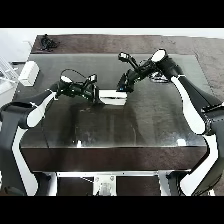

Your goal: Fold the box and place the chain.

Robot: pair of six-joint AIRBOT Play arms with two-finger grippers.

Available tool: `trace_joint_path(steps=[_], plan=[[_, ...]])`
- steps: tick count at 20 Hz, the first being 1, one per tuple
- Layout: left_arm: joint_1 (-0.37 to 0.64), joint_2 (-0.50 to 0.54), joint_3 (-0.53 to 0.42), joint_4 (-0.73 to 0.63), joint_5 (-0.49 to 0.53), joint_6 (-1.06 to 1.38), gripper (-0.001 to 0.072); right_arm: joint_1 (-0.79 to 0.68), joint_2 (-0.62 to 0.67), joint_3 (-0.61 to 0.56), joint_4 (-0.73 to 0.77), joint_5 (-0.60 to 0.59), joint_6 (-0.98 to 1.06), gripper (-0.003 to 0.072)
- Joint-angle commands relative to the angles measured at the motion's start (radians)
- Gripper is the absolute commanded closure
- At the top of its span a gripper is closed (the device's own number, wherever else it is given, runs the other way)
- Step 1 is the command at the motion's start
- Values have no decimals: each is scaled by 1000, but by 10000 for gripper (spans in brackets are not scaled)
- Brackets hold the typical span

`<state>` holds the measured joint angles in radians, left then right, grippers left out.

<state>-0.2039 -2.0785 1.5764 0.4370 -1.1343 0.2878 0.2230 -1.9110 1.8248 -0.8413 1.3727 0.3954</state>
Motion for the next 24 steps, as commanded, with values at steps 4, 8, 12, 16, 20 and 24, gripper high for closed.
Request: trace_joint_path(steps=[4,8,12,16,20,24], plan=[[0,-1,0,0,0,0,339,32,13,1,-5,71,-10,232],[0,-1,0,0,0,0,339,27,15,-14,-8,16,-20,230],[0,-1,0,1,0,0,339,32,15,-28,-5,-23,-42,230],[0,-1,0,1,0,0,338,23,21,-36,-5,-7,-38,231],[0,-1,0,1,0,0,338,10,84,-101,29,-16,-56,232],[0,-1,0,1,0,0,339,-6,134,-233,143,-162,-225,232]])
